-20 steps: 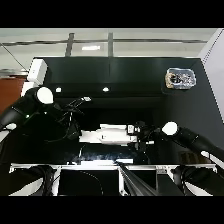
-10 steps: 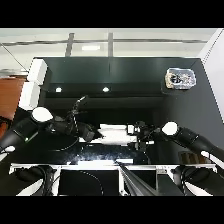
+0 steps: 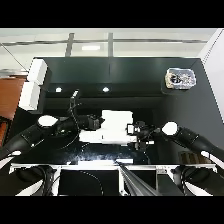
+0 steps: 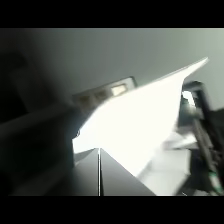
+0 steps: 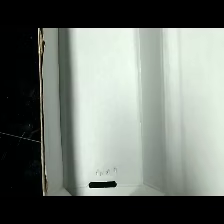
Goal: Fold the box and place the chain.
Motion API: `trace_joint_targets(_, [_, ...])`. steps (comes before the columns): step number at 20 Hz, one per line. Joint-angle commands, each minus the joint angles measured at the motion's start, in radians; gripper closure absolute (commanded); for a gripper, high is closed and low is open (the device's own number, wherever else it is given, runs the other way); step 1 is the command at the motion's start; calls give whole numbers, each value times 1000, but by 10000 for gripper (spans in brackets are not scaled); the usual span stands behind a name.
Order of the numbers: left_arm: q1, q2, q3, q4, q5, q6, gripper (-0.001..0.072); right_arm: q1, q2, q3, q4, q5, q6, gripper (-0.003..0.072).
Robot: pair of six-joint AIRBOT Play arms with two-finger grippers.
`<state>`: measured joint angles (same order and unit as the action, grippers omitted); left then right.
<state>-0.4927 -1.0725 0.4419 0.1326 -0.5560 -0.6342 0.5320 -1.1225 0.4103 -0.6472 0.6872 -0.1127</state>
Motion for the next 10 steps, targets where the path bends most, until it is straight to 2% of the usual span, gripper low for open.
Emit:
trace_joint_targets(1, [-11,-42,-2,-11,20,24,681,1,0,0,0,0,0,209])
trace_joint_targets(4, [-31,-85,-2,21,-16,25,682,1,0,0,0,0,0,210])
trace_joint_targets(10, [-15,-78,0,99,-47,25,682,1,0,0,0,0,0,209])
